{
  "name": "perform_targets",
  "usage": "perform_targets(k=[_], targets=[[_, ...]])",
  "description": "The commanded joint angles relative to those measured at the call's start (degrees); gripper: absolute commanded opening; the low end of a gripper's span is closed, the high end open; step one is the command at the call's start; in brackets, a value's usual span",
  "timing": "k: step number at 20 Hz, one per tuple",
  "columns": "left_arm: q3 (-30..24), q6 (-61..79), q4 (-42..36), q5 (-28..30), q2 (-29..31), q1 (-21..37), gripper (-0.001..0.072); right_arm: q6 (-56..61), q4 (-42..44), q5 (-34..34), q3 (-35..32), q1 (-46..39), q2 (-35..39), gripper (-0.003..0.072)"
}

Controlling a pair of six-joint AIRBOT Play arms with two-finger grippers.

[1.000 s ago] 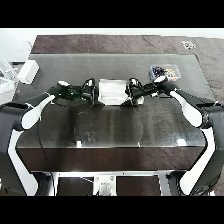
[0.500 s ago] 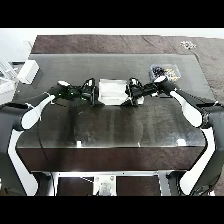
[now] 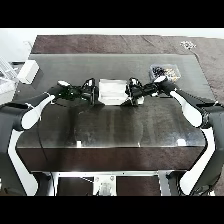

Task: Fold the box and place the chain.

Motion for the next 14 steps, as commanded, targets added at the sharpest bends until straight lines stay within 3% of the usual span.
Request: perform_targets(k=[1,2,8,14], targets=[[0.0,0.0,0.0,0.1,0.0,0.1,0.0524,0.0,0.0,1.4,0.0,0.0,0.0,0.0588],[0.0,0.0,0.0,0.0,0.0,0.1,0.0524,0.0,-0.2,1.4,0.2,-0.2,0.1,0.0720],[0.0,0.0,0.0,0.0,0.0,0.1,0.0524,0.3,-0.7,3.6,0.2,-5.4,3.7,0.0720],[0.0,0.0,0.0,0.0,0.0,0.1,0.0524,6.2,0.2,7.0,0.2,-11.9,11.8,0.0720]])
